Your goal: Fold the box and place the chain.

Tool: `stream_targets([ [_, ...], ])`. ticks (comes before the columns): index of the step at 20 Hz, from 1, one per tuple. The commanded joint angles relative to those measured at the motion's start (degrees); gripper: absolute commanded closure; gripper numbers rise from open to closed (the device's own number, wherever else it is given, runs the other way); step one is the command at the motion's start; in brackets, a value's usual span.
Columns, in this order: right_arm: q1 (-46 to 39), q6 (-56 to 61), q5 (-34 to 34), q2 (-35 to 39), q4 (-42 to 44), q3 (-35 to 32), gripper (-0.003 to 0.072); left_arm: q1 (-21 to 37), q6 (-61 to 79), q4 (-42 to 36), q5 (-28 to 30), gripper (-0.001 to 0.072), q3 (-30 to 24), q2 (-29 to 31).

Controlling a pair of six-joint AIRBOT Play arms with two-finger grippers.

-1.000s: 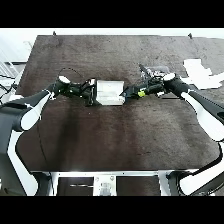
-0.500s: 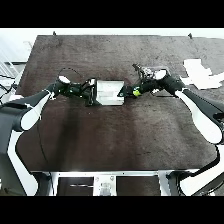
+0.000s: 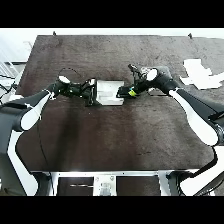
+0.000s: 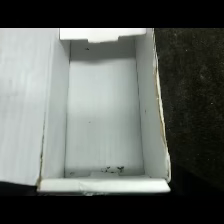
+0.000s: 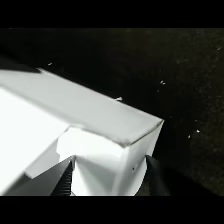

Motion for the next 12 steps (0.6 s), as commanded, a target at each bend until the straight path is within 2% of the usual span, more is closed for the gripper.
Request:
stream_targets([
  [1,2.05,7.58,0.55,-1.73,-6.95,2.91,0.0172,0.00,0.02,0.00,0.00,0.0086,0.02,0.02],
  [6,4.13,17.05,6.97,-5.51,-17.70,10.27,0.0172,0.00,0.02,0.00,-0.02,0.0086,0.02,0.02],
  [9,4.70,18.01,7.65,-6.05,-20.50,13.14,0.0179,0.00,0.02,0.00,-0.02,0.0086,0.02,0.02],
  [10,4.81,18.10,7.78,-6.08,-21.24,13.75,0.0255,0.00,0.00,0.00,-0.02,0.0086,0.02,0.02],
  [12,4.87,20.74,9.75,-6.21,-23.96,14.56,0.0258,0.00,0.02,0.00,-0.02,0.0086,0.02,0.02],
])
